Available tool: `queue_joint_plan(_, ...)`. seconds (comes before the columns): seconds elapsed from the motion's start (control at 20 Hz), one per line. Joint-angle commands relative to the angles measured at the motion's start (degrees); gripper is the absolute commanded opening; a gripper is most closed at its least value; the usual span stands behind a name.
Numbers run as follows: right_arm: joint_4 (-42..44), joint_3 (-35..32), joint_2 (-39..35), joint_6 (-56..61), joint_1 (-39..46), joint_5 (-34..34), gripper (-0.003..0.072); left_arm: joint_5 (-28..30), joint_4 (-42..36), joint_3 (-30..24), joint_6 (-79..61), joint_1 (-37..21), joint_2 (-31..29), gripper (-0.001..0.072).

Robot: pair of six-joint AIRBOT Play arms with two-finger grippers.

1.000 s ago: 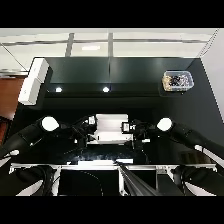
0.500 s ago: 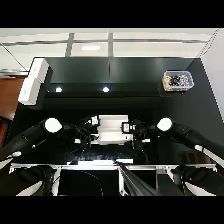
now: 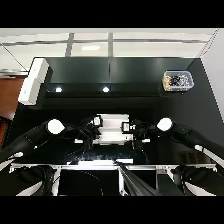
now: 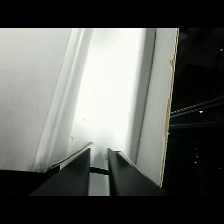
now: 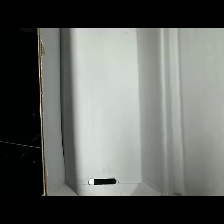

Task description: Fold the box and place the chain.

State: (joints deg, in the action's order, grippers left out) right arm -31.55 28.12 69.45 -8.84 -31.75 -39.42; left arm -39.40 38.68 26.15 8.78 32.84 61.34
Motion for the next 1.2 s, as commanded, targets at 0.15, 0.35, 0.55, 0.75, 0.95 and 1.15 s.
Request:
queue_joint_plan(0.15,0.0,0.0,0.0,0.0,0.0,0.0,0.0431,0.0,-0.2,0.0,0.0,0.0,0.0,0.0334)
queue_joint_plan(0.35,-0.1,0.0,0.0,0.0,0.0,0.0,0.0431,-0.2,0.1,0.0,0.0,0.0,0.0,0.0136)
queue_joint_plan(0.55,-0.1,0.0,0.0,0.0,0.0,0.0,0.043,-1.8,2.1,0.3,0.9,-0.4,-0.6,0.0137)
queue_joint_plan(0.75,0.0,0.0,0.0,0.0,0.0,0.0,0.043,-10.5,21.2,3.3,22.4,-7.7,-6.8,0.0031)
queue_joint_plan(0.95,0.0,0.0,0.0,0.0,0.0,0.0,0.043,-19.8,32.0,3.6,42.8,-25.0,-14.6,0.0032)
queue_joint_plan(1.15,0.0,0.0,0.0,0.0,0.0,0.0,0.0431,-25.2,31.8,1.4,65.0,-43.5,-14.0,0.0031)
